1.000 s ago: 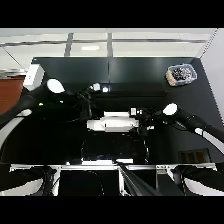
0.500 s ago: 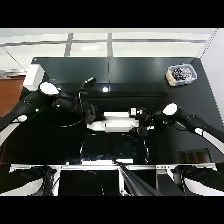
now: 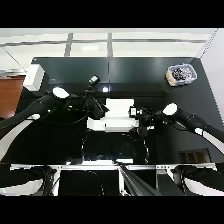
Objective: Fold the box and place the chain.
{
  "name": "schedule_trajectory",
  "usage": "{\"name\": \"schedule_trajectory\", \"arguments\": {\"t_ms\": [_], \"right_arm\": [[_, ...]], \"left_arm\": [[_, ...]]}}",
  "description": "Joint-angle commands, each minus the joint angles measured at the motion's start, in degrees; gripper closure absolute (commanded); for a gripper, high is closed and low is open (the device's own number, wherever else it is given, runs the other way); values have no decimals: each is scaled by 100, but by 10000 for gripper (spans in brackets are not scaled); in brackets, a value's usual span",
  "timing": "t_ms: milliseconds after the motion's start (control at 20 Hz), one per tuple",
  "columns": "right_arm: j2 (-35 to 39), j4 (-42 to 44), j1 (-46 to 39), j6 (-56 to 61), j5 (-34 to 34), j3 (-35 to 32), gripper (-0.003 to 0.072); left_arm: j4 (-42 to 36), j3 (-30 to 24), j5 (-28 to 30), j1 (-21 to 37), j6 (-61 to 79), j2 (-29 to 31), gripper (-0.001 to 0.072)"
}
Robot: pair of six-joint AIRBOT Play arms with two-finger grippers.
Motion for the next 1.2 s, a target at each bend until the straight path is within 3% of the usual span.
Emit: {"name": "schedule_trajectory", "arguments": {"t_ms": [0,50,100,150,300,450,650,750,800,850,900,1050,1150], "right_arm": [[2,0,4,2,7,-4,333],[2,-4,4,0,9,-4,514],[2,-4,4,0,33,-4,642],[2,-7,4,0,35,-4,677],[2,-2,4,2,35,-4,677],[2,-17,4,0,92,-4,677],[2,-17,4,0,92,-4,677],[2,-17,4,0,92,-4,677],[2,-17,4,0,92,-4,677],[2,-17,4,0,92,-4,677],[2,-17,4,0,92,-4,677],[2,-17,4,0,92,-4,677],[2,-17,4,0,92,-4,677]], "left_arm": [[179,-2,142,-131,37,-328,684],[179,2,195,-122,39,-341,684],[177,26,186,-94,37,-332,684],[181,83,83,-44,37,-317,684],[866,481,-444,273,-146,28,686],[1440,697,-726,616,-804,874,686],[1690,249,-1965,568,-179,1797,686],[2085,-155,-1714,413,492,1958,684],[2194,-334,-1493,328,1043,1926,609],[2295,-496,-1154,245,1576,1875,342],[2420,-621,-743,155,2118,1805,-11],[2564,-647,26,-66,2693,1526,-3],[2277,-638,210,-98,2763,1233,-2]]}}
